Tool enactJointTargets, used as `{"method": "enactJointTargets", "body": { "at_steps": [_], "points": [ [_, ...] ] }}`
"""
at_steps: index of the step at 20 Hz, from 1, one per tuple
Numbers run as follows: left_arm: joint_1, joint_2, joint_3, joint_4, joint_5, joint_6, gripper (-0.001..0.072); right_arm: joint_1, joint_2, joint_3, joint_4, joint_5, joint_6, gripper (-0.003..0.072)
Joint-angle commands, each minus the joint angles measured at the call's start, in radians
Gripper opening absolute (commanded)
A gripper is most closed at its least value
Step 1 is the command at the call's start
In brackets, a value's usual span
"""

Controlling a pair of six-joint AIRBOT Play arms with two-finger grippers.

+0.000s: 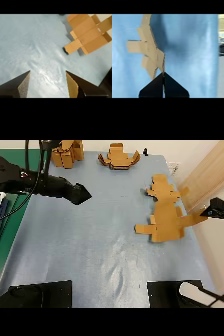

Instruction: Fold the box.

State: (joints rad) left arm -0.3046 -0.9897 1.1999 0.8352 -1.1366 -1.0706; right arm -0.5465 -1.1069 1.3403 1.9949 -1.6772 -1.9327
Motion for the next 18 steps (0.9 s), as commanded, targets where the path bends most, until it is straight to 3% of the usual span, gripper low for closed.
{"method": "enactJointTargets", "body": {
  "at_steps": [1,3,6,8,10,13,15,16,18],
  "points": [
    [0.098,0.001,-0.006,-0.049,-0.077,0.041,0.0687,0.135,0.180,0.000,0.224,-0.078,0.190,0.0006],
    [0.181,0.000,-0.026,-0.112,-0.077,0.095,0.0687,0.270,0.211,-0.009,0.380,0.005,0.209,0.0007],
    [0.286,-0.020,-0.082,-0.148,-0.075,0.146,0.0687,0.526,0.198,-0.058,0.399,0.218,0.154,0.0006],
    [0.333,-0.042,-0.134,-0.188,-0.076,0.183,0.0687,0.667,0.176,-0.170,0.383,0.359,0.072,0.0006],
    [0.360,-0.079,-0.171,-0.264,-0.077,0.259,0.0687,0.788,0.165,-0.345,0.357,0.599,-0.040,0.0006],
    [0.365,-0.150,-0.180,-0.320,-0.077,0.365,0.0687,0.911,0.158,-0.610,0.357,1.052,-0.216,0.0006],
    [0.365,-0.221,-0.180,-0.334,-0.072,0.423,0.0687,0.962,0.138,-0.753,0.366,1.363,-0.219,0.0005],
    [0.365,-0.263,-0.180,-0.349,-0.077,0.449,0.0688,0.970,0.115,-0.789,0.366,1.421,-0.219,0.0004],
    [0.364,-0.361,-0.180,-0.404,-0.083,0.512,0.0687,0.974,0.055,-0.808,0.363,1.407,-0.223,0.0005]
  ]
}}
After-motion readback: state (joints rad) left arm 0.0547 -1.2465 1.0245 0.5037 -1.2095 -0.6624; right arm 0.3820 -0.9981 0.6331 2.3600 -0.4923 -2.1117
